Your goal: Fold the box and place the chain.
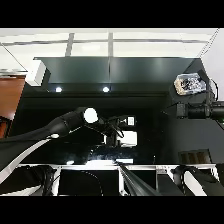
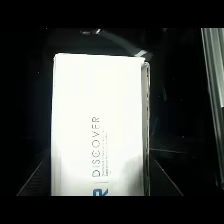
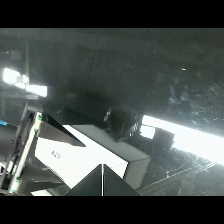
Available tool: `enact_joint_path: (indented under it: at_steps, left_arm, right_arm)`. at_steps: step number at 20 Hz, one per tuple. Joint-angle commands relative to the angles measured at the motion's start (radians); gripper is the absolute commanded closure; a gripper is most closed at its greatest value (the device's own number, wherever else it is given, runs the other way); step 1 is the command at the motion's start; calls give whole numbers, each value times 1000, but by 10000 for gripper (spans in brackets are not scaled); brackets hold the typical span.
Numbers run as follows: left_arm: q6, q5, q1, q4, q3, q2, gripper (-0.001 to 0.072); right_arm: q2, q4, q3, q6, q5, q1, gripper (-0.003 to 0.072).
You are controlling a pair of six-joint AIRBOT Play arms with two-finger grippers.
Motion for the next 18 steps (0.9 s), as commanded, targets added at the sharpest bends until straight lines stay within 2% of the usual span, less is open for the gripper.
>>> enact_joint_path:
  at_steps: [1, 4, 5, 6, 7, 10, 12, 15, 18]
  left_arm:
    - [8, 106, -45, 62, -1, -20, -6]
    - [6, 138, -80, 120, -1, -43, 6]
    - [-2, 131, -87, 147, 0, -43, 91]
    - [-32, 129, -88, 156, 1, -38, 292]
    - [-54, 129, -82, 165, 1, -27, 419]
    - [-166, 126, -17, 181, 0, 49, 433]
    - [-299, 90, 82, 211, 0, 110, 433]
    - [-549, -59, 299, 323, 0, 177, 433]
    - [-791, -219, 549, 514, -1, 210, 433]
  right_arm:
    - [1, 0, 0, 0, -1, 0, 670]
    - [1, 0, 0, 0, 0, 0, 670]
    - [1, 0, 0, 0, 0, 0, 670]
    - [1, 0, 1, 0, 0, 0, 670]
    - [1, 0, 0, 0, 0, 0, 671]
    - [1, 0, 0, 0, 0, 0, 670]
    - [1, 0, 1, 0, 0, 0, 671]
    - [1, 0, 0, 0, -5, 0, 670]
    - [1, 0, 1, 0, -9, 0, 671]
